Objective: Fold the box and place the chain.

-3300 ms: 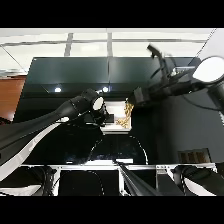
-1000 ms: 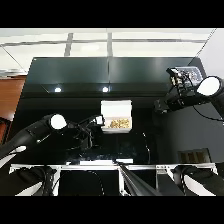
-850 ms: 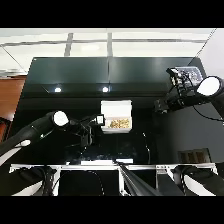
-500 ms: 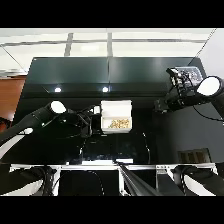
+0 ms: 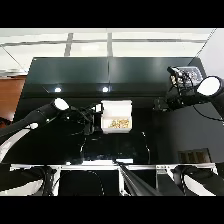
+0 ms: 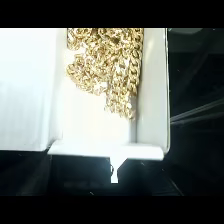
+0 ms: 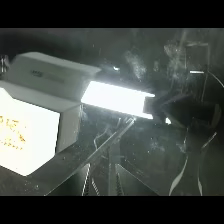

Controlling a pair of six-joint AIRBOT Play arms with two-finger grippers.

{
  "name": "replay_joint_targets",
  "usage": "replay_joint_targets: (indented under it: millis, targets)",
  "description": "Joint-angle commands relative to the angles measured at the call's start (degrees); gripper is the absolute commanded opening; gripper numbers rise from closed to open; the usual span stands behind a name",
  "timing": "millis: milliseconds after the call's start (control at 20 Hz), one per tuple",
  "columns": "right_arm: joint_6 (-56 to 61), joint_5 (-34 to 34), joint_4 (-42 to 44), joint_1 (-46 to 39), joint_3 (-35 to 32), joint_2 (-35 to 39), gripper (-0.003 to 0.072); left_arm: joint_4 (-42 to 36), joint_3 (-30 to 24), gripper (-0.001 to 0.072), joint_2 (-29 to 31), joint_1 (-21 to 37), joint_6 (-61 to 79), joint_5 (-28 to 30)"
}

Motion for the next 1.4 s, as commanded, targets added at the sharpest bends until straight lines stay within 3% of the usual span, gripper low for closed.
replay_joint_targets:
  millis: [0,450,600,650,700,850,1100,1350]
  targets:
    - [0.0,-1.8,0.3,0.2,0.0,0.0,0.0199,-0.9,1.8,0.0657,-0.9,0.0,0.4,0.3]
    - [0.0,-4.5,1.6,2.5,0.0,-0.8,0.0198,-1.1,1.9,0.0642,-1.9,-3.1,2.4,0.3]
    - [0.0,-9.5,1.6,2.6,0.0,-2.1,0.0205,-0.9,1.9,0.0404,-1.9,-3.3,2.3,0.5]
    - [0.4,-12.1,2.2,2.7,0.0,-3.0,0.0453,-0.9,1.9,0.0404,-1.9,-3.3,2.3,0.5]
    - [0.4,-14.1,3.7,2.9,0.0,-4.0,0.064,-0.9,1.9,0.0404,-1.9,-3.3,2.3,0.5]
    - [-2.4,-18.8,10.6,4.9,0.0,-8.6,0.0633,-0.9,1.9,0.0404,-1.9,-3.3,2.3,0.5]
    - [-21.1,-19.7,17.1,11.1,0.1,-13.2,0.0625,-0.8,1.9,0.0405,-1.9,-3.3,2.3,0.5]
    - [-45.5,-3.8,12.7,11.5,5.4,-12.4,0.0626,-0.8,1.9,0.0405,-1.9,-3.3,2.3,0.6]
